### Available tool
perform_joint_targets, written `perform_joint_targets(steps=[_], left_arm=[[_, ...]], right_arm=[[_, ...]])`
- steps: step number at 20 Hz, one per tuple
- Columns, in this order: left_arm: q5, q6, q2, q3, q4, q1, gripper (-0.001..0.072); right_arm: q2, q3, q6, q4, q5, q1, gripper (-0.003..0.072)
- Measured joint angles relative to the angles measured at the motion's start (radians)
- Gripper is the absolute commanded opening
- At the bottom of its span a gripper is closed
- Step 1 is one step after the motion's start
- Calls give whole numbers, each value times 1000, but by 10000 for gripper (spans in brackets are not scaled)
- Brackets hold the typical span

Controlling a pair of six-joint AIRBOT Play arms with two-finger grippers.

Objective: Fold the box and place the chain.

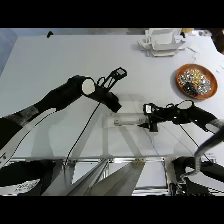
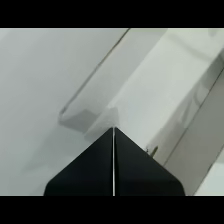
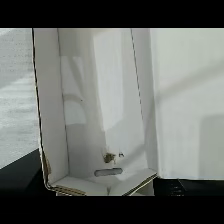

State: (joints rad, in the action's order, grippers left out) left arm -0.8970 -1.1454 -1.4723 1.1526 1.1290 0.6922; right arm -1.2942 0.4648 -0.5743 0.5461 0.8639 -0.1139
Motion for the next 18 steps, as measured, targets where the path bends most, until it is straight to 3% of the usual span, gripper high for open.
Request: perform_joint_targets(steps=[7,9,13,15,18], left_arm=[[-258,244,59,0,99,1,13],[-312,333,38,0,99,1,199],[-357,420,-20,0,91,1,232],[-363,456,-43,-4,85,1,437],[-312,531,-57,-35,77,6,453]], right_arm=[[0,0,0,0,0,0,337],[0,0,0,0,0,0,337],[0,0,0,0,0,0,337],[0,0,0,0,0,0,337],[0,0,0,0,0,0,337]])
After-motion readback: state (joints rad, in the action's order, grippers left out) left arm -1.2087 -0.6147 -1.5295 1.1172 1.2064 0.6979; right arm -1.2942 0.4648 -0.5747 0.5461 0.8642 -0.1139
